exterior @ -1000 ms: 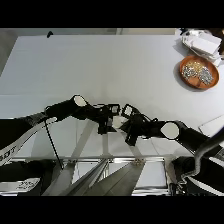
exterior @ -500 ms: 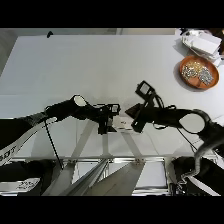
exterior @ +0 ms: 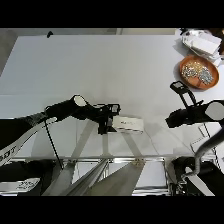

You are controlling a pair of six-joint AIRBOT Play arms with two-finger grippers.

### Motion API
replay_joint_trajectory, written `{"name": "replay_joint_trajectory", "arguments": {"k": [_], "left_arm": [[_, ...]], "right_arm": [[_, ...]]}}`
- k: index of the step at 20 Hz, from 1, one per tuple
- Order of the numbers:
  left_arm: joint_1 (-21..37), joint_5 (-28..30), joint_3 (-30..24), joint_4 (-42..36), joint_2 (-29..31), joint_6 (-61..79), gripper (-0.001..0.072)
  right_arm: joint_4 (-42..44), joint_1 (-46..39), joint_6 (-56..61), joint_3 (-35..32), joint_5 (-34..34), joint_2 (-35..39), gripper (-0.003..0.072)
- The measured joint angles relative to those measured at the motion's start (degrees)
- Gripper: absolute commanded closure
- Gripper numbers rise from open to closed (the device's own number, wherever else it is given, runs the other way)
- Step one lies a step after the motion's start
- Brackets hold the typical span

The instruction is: Fold the box and place the chain.

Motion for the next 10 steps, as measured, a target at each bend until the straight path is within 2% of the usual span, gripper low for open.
{"name": "replay_joint_trajectory", "arguments": {"k": [1,6,10], "left_arm": [[0.00,-0.09,0.00,0.04,0.09,-0.02,0.0705],[2.12,0.50,0.00,0.96,4.48,-3.02,0.0706],[8.57,4.15,0.00,5.60,11.98,-11.34,0.0707]], "right_arm": [[-0.44,-0.96,0.31,0.00,0.13,0.07,0.0678],[-0.63,-2.95,1.27,0.00,-1.53,0.07,0.0678],[-0.55,-3.30,1.42,0.00,-2.32,0.07,0.0678]]}}
